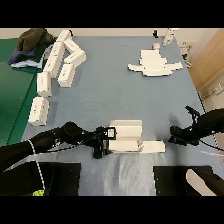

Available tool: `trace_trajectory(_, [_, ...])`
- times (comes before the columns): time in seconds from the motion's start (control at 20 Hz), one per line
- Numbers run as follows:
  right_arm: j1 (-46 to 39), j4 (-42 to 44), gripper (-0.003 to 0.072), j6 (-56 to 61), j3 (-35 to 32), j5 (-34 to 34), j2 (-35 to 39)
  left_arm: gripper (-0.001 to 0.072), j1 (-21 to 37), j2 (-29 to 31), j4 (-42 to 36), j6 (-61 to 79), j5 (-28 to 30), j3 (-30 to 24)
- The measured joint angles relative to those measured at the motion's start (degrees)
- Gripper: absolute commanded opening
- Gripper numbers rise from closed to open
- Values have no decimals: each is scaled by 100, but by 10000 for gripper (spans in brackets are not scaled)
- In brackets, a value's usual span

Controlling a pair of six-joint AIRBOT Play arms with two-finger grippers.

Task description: Fold the box.

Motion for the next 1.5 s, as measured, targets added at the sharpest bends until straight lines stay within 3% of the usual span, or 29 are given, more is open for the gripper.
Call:
trace_trajectory(0.25, [-341, 505, 0, -507, -131, -79, -542, 509, 0, 0, -2, 0, 0, 0])
trace_trajectory(0.65, [-348, 1187, 0, -704, -348, -315, -702, 510, 0, 0, -2, -2, 0, 0])
trace_trajectory(0.9, [87, 1617, 1, -837, -442, -501, -710, 509, 0, 0, -2, 0, 0, 0])
trace_trajectory(1.35, [1344, 1849, 2, -920, -544, 98, -577, 509, 0, 0, -2, -2, 0, 0])
trace_trajectory(1.45, [1473, 1871, 59, -916, -476, 125, -358, 510, 0, 0, -2, -2, 0, 0])
trace_trajectory(1.5, [1510, 1873, 206, -894, -435, 144, -225, 509, 0, 0, -2, -2, 0, 0])
